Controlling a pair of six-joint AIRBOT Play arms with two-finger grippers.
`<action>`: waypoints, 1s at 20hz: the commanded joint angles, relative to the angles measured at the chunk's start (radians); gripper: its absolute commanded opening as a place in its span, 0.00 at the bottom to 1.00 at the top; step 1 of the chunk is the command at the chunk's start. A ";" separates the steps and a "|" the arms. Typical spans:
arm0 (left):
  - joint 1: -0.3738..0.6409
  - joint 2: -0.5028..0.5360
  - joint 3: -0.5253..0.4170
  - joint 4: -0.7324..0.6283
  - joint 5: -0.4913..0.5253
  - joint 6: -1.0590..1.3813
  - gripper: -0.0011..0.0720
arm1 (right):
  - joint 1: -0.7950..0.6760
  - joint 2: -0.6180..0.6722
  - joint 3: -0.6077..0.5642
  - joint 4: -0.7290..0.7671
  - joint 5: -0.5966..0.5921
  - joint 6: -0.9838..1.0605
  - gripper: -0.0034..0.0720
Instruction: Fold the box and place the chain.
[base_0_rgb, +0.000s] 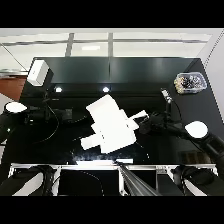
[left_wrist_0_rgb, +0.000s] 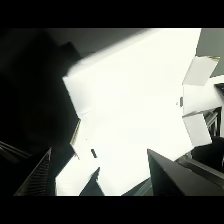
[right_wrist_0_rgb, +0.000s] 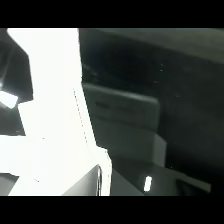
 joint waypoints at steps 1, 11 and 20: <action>0.013 -0.005 -0.003 -0.006 -0.023 0.062 0.98 | 0.004 0.069 -0.081 0.033 -0.080 -0.004 0.11; -0.172 -0.134 -0.041 -0.130 0.197 0.147 0.98 | 0.004 0.074 -0.095 0.050 -0.067 0.009 0.11; -0.181 -0.405 -0.001 -0.381 -0.055 0.556 0.97 | 0.004 0.074 -0.095 0.061 -0.051 0.013 0.11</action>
